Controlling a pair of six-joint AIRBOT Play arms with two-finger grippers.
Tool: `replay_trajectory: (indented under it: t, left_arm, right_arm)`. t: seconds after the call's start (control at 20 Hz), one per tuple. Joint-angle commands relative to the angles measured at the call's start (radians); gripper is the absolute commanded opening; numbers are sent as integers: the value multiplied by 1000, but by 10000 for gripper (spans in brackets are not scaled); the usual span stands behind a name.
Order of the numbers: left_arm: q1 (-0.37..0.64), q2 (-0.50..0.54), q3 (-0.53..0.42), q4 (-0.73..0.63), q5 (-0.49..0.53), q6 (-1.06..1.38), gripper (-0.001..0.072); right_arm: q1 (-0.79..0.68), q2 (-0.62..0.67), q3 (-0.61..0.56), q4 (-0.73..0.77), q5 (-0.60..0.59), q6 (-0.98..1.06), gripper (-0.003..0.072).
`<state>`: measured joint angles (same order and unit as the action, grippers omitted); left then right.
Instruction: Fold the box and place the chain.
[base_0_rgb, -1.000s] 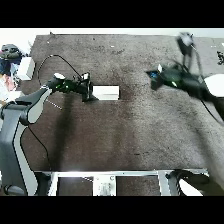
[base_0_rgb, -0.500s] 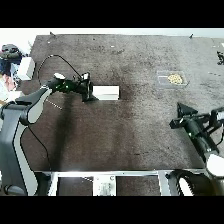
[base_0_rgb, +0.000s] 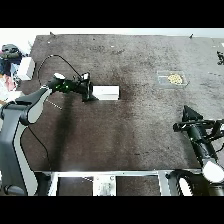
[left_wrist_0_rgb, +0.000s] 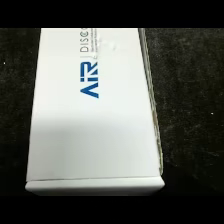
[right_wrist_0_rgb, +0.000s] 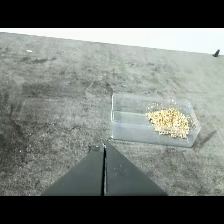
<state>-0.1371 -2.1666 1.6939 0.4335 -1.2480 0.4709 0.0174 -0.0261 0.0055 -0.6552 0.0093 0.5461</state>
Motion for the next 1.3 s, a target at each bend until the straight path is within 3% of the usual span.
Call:
replay_trajectory:
  t: [0.0,0.1,0.35,0.65,0.7,0.8,0.9,1.05,1.15,1.25]
  left_arm:
    - [0,0,0,0,-38,-3,285]
    - [-1,3,1,-27,-39,-36,16]
    - [2,97,37,-128,24,-69,13]
    - [49,277,100,-128,452,-304,11]
    - [76,293,100,-127,461,-312,10]
    - [143,299,101,-129,388,-365,7]
    - [210,299,98,-129,417,-463,7]
    - [283,299,96,-105,589,-565,7]
    - [315,299,85,-2,749,-700,7]
    - [343,299,51,62,834,-797,6]
  right_arm:
    - [0,6,-3,0,-10,0,11]
    - [0,6,-3,0,-11,0,11]
    - [0,6,-3,0,-11,0,10]
    - [0,6,-3,0,-11,0,10]
    - [0,6,-3,0,-11,0,11]
    - [0,6,-3,0,-10,0,11]
    - [0,6,-3,0,-11,0,11]
    - [0,6,-3,0,-11,0,11]
    - [0,6,-3,0,-11,0,11]
    - [0,6,-3,0,-11,0,11]
